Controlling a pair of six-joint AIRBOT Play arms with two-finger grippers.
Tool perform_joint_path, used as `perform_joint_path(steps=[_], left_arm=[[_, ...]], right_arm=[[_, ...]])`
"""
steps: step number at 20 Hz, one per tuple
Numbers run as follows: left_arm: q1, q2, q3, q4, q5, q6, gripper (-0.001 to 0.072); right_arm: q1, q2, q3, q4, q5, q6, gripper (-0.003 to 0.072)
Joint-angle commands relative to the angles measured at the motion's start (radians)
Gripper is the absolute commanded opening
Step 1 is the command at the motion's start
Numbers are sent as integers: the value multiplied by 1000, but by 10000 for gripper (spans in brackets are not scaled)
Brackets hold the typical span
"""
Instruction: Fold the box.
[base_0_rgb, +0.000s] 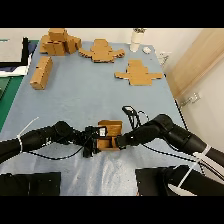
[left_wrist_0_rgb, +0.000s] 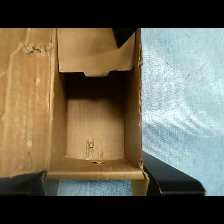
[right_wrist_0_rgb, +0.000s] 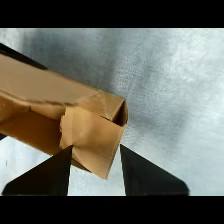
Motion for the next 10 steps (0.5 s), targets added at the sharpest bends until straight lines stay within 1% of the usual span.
perform_joint_path(steps=[1,5,10], left_arm=[[0,0,1,0,0,0,473],[0,0,1,0,0,0,472],[0,0,1,0,0,0,472]], right_arm=[[100,-64,67,-144,-40,234,436],[170,-166,145,-275,-148,416,437],[230,-275,194,-319,-170,560,436]])
